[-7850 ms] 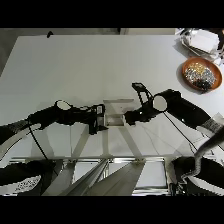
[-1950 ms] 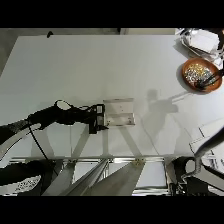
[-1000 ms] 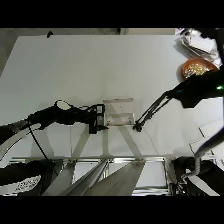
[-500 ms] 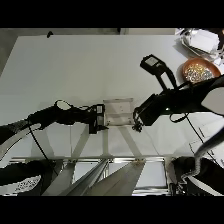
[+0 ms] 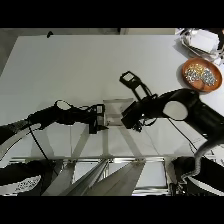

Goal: Fold the box and place the chain.

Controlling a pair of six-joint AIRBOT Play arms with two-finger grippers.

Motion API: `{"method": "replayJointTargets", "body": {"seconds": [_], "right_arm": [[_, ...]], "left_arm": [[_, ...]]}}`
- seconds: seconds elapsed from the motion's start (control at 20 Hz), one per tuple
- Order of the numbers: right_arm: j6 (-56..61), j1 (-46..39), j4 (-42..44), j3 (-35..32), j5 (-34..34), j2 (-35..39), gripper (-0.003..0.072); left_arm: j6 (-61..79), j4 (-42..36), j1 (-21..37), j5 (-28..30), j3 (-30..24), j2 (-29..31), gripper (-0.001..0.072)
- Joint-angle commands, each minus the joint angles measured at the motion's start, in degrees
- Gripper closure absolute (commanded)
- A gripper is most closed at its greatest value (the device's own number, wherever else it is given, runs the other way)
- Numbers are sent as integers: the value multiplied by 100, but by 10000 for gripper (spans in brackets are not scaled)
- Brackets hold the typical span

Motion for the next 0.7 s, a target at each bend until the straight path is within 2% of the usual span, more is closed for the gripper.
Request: {"method": "replayJointTargets", "body": {"seconds": [0.0, 0.25, 0.45, 0.5, 0.6, 0.65], "right_arm": [[4, 339, 9, -68, -398, -660, 676], [0, 402, 293, -68, -940, -1252, 676], [2, 400, 328, -68, -973, -1333, 672], [2, 400, 328, -68, -973, -1331, 636], [4, 400, 330, -66, -968, -1329, 497], [4, 393, 328, -61, -966, -1303, 483]], "left_arm": [[2, 0, -2, 0, -2, 4, 499], [2, 2, -2, 2, -4, 4, 499], [2, 2, -2, 0, -2, 4, 499], [2, 0, -2, 0, -2, 4, 499], [2, 2, -2, 0, -2, 4, 499], [2, 2, -2, 0, -4, 4, 499]]}}
